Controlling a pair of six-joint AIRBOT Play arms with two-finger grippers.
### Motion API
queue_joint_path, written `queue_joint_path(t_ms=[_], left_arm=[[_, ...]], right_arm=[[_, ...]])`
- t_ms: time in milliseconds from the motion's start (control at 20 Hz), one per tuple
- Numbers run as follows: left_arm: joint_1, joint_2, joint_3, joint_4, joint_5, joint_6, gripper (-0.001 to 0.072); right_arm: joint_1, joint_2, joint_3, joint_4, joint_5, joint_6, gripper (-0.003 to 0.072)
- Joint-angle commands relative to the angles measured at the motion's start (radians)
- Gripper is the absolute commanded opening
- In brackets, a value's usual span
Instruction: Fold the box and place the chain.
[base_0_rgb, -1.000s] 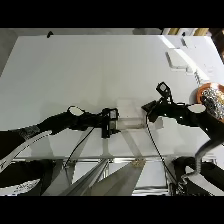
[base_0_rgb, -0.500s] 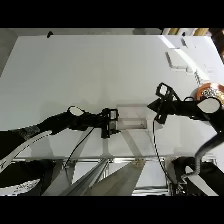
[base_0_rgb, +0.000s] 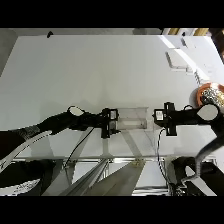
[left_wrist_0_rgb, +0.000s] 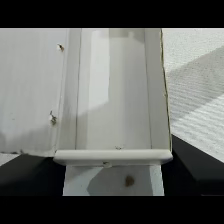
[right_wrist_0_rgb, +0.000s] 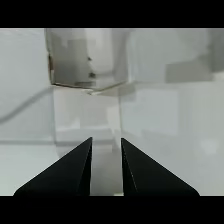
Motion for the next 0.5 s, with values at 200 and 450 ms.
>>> queue_joint_path(t_ms=[200, 450], left_arm=[[0.0, 0.0, 0.0, 0.0, 0.0, 0.0, 0.0205], [0.0, 0.0, 0.0, 0.0, 0.0, 0.0, 0.0205]], right_arm=[[0.0, -0.013, -0.084, 0.15, -0.114, -0.175, 0.0177], [0.008, -0.08, -0.084, 0.295, -0.098, -0.23, 0.0154]])
